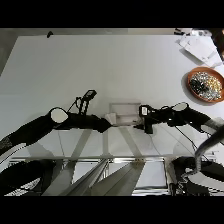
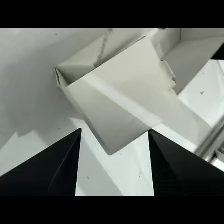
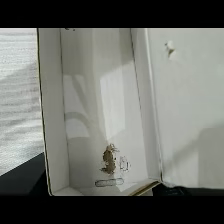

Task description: Fold the box and place the chain.

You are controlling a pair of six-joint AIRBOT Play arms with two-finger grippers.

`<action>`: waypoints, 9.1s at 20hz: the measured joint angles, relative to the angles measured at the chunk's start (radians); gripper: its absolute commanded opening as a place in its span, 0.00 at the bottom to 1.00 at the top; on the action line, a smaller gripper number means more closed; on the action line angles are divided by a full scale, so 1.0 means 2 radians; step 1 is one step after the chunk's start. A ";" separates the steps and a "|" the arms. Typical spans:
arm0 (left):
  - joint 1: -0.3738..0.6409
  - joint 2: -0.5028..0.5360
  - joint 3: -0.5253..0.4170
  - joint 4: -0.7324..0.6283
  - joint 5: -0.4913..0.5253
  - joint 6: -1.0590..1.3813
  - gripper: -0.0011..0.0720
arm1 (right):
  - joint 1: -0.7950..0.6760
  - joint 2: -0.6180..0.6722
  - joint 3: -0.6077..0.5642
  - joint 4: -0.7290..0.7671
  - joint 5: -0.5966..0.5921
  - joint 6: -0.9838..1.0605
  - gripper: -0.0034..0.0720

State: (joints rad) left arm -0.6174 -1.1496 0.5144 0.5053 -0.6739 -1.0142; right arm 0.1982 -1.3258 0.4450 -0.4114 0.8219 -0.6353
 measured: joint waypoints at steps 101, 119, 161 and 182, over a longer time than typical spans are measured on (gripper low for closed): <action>-0.022 -0.079 0.148 0.194 -0.047 -0.247 0.70 | 0.000 0.000 0.000 0.000 0.000 -0.001 0.59; -0.087 -0.142 0.247 0.362 -0.137 -0.490 0.58 | 0.000 0.000 0.000 0.000 0.001 -0.001 0.59; -0.127 -0.297 0.400 0.443 -0.300 -0.617 0.22 | 0.000 0.000 0.000 0.000 0.001 -0.001 0.59; -0.122 -0.262 0.399 0.440 -0.298 -0.554 0.67 | 0.000 0.000 0.000 0.000 0.000 -0.001 0.59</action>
State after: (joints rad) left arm -0.8616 -1.6730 1.3117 1.3846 -1.2705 -2.1223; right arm 0.1982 -1.3262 0.4450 -0.4122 0.8227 -0.6380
